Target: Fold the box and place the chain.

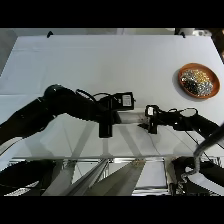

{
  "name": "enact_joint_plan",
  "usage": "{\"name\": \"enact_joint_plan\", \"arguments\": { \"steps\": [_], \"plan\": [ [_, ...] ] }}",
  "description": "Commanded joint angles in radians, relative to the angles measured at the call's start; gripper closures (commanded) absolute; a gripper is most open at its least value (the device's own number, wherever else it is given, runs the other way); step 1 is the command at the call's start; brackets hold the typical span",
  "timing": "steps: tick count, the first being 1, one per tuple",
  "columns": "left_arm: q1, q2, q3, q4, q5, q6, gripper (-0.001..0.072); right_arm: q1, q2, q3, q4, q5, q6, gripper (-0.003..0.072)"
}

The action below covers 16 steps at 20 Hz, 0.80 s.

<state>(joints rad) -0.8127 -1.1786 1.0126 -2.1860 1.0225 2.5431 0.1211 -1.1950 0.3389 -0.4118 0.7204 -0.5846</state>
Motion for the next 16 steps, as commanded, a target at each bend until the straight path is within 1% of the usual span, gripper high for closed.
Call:
{"name": "enact_joint_plan", "arguments": {
  "steps": [1, 2, 5, 7, 9, 12, 14, 16],
  "plan": [
    [-0.068, -0.092, 0.0, -0.052, -0.128, -0.003, 0.07, 0.0, 0.0, 0.0, 0.0, 0.0, 0.0, 0.0323],
    [-0.069, -0.12, 0.0, -0.052, -0.191, -0.005, 0.0699, 0.0, 0.0, 0.0, 0.0, 0.0, 0.0, 0.0323],
    [-0.033, -0.182, 0.0, -0.05, -0.441, -0.105, 0.0701, 0.0, 0.0, 0.0, 0.0, 0.0, 0.0, 0.0323],
    [0.006, -0.214, 0.0, -0.05, -0.532, -0.182, 0.0701, 0.0, 0.0, 0.0, 0.0, 0.0, 0.0, 0.0323],
    [0.045, -0.255, 0.0, -0.049, -0.564, -0.231, 0.0701, 0.0, 0.0, 0.0, 0.0, 0.0, 0.0, 0.0323],
    [0.087, -0.319, 0.0, -0.049, -0.519, -0.278, 0.0702, 0.0, 0.0, 0.0, 0.0, 0.0, 0.0, 0.0323],
    [0.092, -0.353, 0.0, -0.048, -0.491, -0.278, 0.0702, 0.0, 0.0, 0.0, 0.0, 0.0, 0.0, 0.0323],
    [0.087, -0.379, 0.0, -0.05, -0.488, -0.278, 0.0702, 0.0, 0.0, 0.0, 0.0, 0.0, 0.0, 0.0323]
  ]
}}
